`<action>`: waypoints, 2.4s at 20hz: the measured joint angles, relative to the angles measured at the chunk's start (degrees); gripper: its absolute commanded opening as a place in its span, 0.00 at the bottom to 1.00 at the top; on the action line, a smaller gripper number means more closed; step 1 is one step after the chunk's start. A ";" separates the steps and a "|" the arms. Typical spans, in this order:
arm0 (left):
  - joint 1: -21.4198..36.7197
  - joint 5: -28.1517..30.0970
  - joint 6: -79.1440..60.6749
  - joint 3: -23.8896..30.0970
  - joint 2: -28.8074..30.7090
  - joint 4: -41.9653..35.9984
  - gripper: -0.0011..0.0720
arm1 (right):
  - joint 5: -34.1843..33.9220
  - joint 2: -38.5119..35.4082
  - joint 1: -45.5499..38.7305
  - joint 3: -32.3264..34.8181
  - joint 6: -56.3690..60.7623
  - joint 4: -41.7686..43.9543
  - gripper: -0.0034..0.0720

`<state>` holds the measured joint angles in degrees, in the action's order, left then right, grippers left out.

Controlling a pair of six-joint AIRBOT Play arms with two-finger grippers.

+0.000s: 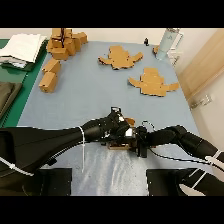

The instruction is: Fold the box.

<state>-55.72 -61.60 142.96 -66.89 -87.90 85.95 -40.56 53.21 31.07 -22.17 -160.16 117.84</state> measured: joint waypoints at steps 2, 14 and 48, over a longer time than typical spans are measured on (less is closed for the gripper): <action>0.00 -0.15 -0.46 0.00 0.00 0.02 0.82 | 0.00 0.00 0.00 -0.02 0.00 0.00 0.71; 0.13 -0.76 -1.33 0.02 0.00 0.79 0.62 | -0.02 0.00 -0.02 0.02 0.09 0.00 0.71; 41.75 -16.17 -76.39 -0.42 2.84 -40.63 0.03 | 0.00 0.00 0.00 0.00 0.04 0.00 0.71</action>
<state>-13.98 -77.78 66.57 -67.31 -85.06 45.32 -40.56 53.21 31.07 -22.17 -160.11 117.84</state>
